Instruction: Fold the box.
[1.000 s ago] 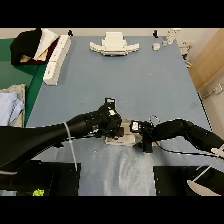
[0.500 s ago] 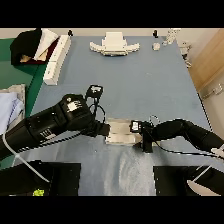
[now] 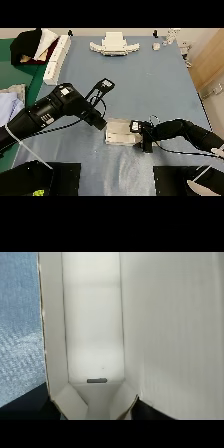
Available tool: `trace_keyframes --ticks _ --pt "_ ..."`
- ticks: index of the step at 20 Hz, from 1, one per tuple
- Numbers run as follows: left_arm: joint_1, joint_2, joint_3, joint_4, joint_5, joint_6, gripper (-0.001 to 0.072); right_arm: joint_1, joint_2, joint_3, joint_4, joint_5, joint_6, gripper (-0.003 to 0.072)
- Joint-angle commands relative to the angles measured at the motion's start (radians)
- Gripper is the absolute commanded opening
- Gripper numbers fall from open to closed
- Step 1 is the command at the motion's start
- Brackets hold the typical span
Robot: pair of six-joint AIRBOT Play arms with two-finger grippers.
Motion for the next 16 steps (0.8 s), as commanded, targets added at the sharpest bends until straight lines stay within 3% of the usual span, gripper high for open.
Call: trace_keyframes --ticks 1,3,4,5,6,10,13,16 --pt "0.165 0.029 -0.093 -0.351 0.048 0.731 0.0016 0.0 0.0 0.001 0.0 0.0 0.0 0.0552" --pt "0.277 0.054 -0.169 -0.544 0.024 1.104 0.002 0.0 0.0 0.001 0.0 0.0 0.0 0.0551" --pt "0.322 0.063 -0.202 -0.597 0.026 1.199 0.016 0.0 0.0 0.001 0.0 0.0 0.0 0.0552" --pt "0.354 0.069 -0.231 -0.631 0.066 1.241 0.0507 0.0 0.0 0.001 0.0 0.0 0.0 0.0552" --pt "0.382 0.073 -0.261 -0.666 0.111 1.259 0.0693 0.0 0.0 0.001 0.0 0.0 0.0 0.0552" --pt "0.435 0.063 -0.375 -0.738 0.15 1.519 0.0696 0.0 0.0 0.001 0.0 0.0 0.0 0.0552" --pt "0.435 0.034 -0.468 -0.891 0.214 1.725 0.0707 0.0 0.0 0.001 0.0 0.0 0.0 0.0552" --pt "0.408 -0.002 -0.499 -0.961 0.267 1.798 0.0708 0.0 0.0 0.001 0.0 0.0 0.0 0.0552"
